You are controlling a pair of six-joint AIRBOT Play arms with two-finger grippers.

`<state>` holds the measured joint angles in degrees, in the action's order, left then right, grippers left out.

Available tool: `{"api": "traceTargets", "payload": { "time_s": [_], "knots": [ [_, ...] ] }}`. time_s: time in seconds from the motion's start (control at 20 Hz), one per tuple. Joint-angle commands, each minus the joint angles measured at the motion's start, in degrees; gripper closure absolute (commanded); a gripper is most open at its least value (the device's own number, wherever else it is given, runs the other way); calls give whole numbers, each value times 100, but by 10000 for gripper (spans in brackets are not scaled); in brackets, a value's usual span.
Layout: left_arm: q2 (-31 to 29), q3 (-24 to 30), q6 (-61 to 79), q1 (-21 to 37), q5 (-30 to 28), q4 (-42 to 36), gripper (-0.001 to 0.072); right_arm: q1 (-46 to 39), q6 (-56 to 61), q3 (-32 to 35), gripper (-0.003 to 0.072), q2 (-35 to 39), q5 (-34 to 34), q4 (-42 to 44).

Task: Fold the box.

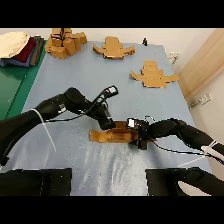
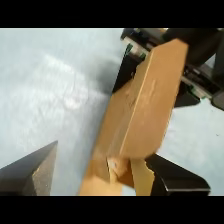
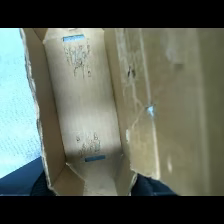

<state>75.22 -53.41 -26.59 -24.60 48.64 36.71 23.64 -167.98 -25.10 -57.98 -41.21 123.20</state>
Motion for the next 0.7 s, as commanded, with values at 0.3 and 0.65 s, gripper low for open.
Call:
{"api": "traceTargets", "payload": {
  "time_s": [0.3, 0.65],
  "knots": [
    [-232, -15, -2555, -42, 1217, -417, 695, 2, 7, 4, 114, -4, 0, 2],
    [660, -433, -2553, 136, 118, -1399, 696, 2, 7, 4, 114, -4, 2, 2]
  ]
}}
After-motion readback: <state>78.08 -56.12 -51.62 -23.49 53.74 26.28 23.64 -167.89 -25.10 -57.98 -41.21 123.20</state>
